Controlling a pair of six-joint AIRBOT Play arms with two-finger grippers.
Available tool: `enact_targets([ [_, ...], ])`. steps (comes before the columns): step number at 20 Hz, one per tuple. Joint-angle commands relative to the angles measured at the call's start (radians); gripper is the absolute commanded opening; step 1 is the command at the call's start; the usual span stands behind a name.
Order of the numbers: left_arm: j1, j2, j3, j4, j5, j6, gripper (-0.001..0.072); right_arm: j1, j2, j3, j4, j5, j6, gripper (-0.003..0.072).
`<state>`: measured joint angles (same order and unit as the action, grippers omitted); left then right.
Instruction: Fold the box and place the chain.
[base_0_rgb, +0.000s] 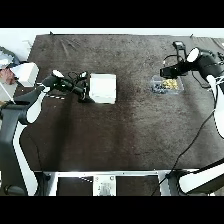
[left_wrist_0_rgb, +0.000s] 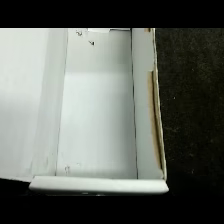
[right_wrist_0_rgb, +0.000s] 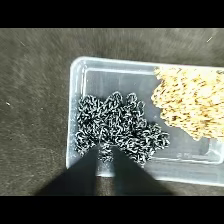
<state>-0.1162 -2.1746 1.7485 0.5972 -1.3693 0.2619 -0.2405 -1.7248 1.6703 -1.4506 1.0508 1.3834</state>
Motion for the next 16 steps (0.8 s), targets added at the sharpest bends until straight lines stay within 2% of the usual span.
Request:
enact_targets([
  [1, 0.000, 0.000, 0.001, 0.000, 0.000, 0.000, 0.0370, 0.000, 0.019, 0.000, 0.000, 0.004, 0.022, 0.0265],
  [2, 0.000, 0.000, 0.001, 0.000, 0.000, 0.000, 0.0370, 0.001, -0.009, 0.000, 0.000, 0.004, 0.022, 0.0243],
  [8, 0.000, 0.000, 0.001, 0.000, 0.000, 0.000, 0.0370, 0.006, -0.142, 0.000, 0.039, -0.040, 0.020, 0.0245],
  [9, 0.000, 0.000, 0.001, 0.000, 0.000, 0.000, 0.0370, 0.007, -0.155, 0.000, 0.046, -0.042, 0.014, 0.0284],
  [10, 0.000, 0.000, 0.001, -0.001, 0.000, 0.000, 0.0370, 0.007, -0.166, 0.000, 0.050, -0.042, 0.015, 0.0288],
  [16, 0.000, 0.000, 0.001, -0.003, 0.000, 0.000, 0.0370, 0.009, -0.185, 0.000, 0.060, -0.040, 0.015, 0.0268],
])
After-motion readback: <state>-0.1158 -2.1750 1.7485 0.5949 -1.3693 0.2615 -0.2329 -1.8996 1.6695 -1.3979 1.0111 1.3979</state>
